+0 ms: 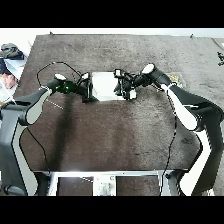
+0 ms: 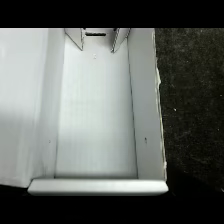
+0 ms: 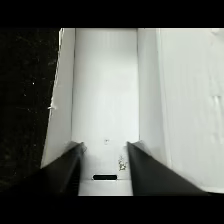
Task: Fold the box and place the chain.
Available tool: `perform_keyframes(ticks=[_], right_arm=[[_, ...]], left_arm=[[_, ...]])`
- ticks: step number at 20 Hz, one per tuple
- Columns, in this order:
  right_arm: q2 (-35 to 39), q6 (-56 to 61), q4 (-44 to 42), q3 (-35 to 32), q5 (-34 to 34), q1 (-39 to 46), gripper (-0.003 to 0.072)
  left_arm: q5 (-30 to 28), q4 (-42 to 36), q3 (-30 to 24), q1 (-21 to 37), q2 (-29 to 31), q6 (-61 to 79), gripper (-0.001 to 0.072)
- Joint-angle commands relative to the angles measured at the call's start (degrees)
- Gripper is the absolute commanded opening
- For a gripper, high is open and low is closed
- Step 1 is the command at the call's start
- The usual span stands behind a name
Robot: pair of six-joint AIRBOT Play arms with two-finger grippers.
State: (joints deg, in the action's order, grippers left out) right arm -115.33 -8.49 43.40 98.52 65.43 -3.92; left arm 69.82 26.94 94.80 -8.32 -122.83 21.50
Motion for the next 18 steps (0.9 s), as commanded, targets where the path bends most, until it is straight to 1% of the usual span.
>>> perform_keyframes(ticks=[1,3,4,5,7,8,9,11,12,13,16,18], right_arm=[[-0.07,-0.94,0.09,-0.02,-0.35,-0.04,0.04],[-0.04,-0.94,0.52,-0.02,-0.31,-0.04,0.0403],[-0.04,-0.94,0.52,-0.02,-0.37,0.0,0.0555],[-0.04,-0.94,0.57,-0.02,-0.37,0.04,0.0594],[-0.02,-0.9,0.92,0.0,-0.57,0.2,0.0586],[0.0,-0.85,1.49,0.04,-0.52,0.39,0.0539],[0.2,-0.37,2.23,0.04,-0.33,0.7,0.0339],[0.72,0.31,2.47,0.04,-0.33,1.73,0.016],[0.76,0.39,2.47,0.04,-0.33,1.77,0.0152],[2.14,4.24,3.48,0.04,-0.26,3.04,0.0105],[5.18,14.93,8.39,0.04,0.61,4.83,0.0106],[6.84,26.32,10.97,0.04,0.61,6.38,0.0106]], left_arm=[[-0.02,0.0,0.02,0.02,-0.02,-0.02,0.0365],[-0.04,0.0,0.02,0.02,-0.02,-0.02,0.0365],[-0.04,0.0,0.02,0.02,-0.02,-0.02,0.0365],[-0.02,0.0,0.02,0.02,-0.02,-0.02,0.0365],[-0.04,0.0,0.02,0.02,-0.02,-0.02,0.0365],[-0.04,0.0,0.02,0.02,-0.02,-0.02,0.0365],[-0.04,0.0,0.02,0.02,-0.02,-0.02,0.0365],[-0.04,0.0,0.02,0.02,-0.02,-0.02,0.0365],[-0.02,0.0,0.02,0.02,-0.02,-0.02,0.0365],[-0.04,0.0,0.02,0.02,-0.02,-0.02,0.0365],[-0.04,0.0,0.02,0.02,-0.02,-0.02,0.0365],[-0.04,0.0,0.02,0.02,-0.02,-0.02,0.0365]])
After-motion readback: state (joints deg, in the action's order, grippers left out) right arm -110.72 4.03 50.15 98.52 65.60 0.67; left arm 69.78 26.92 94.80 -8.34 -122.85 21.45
